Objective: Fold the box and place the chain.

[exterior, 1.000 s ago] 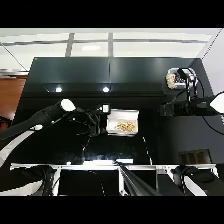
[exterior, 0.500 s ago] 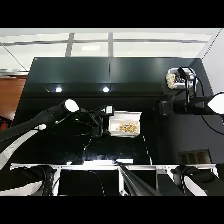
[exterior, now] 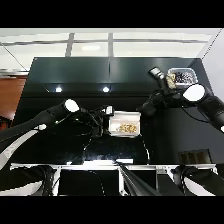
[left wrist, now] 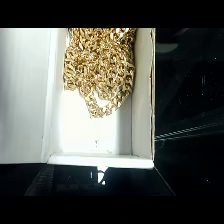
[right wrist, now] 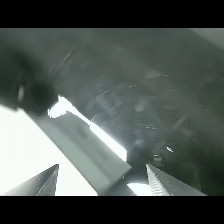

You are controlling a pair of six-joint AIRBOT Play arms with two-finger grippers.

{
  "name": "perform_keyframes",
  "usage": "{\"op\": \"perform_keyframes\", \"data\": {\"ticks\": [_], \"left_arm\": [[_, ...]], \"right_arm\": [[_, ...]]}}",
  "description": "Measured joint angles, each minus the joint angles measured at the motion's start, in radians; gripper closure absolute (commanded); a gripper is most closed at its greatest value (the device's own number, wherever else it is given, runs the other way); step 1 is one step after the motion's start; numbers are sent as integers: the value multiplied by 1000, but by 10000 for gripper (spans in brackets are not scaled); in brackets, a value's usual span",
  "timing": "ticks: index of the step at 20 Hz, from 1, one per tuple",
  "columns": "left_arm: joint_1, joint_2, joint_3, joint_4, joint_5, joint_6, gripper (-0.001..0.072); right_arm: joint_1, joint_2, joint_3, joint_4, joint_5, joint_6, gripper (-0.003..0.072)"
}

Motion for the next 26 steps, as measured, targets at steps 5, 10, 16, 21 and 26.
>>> {"op": "perform_keyframes", "data": {"ticks": [5,10,16,21,26], "left_arm": [[0,0,0,0,1,0,323],[0,0,0,0,1,0,323],[0,0,0,0,1,-1,322],[0,0,0,0,0,-3,322],[0,0,0,0,-2,-3,322]], "right_arm": [[15,24,5,18,137,-210,38],[39,31,-80,77,168,-290,40],[63,33,-117,98,129,-378,50],[66,33,-124,104,108,-438,235],[67,33,-130,102,84,-453,442]]}}
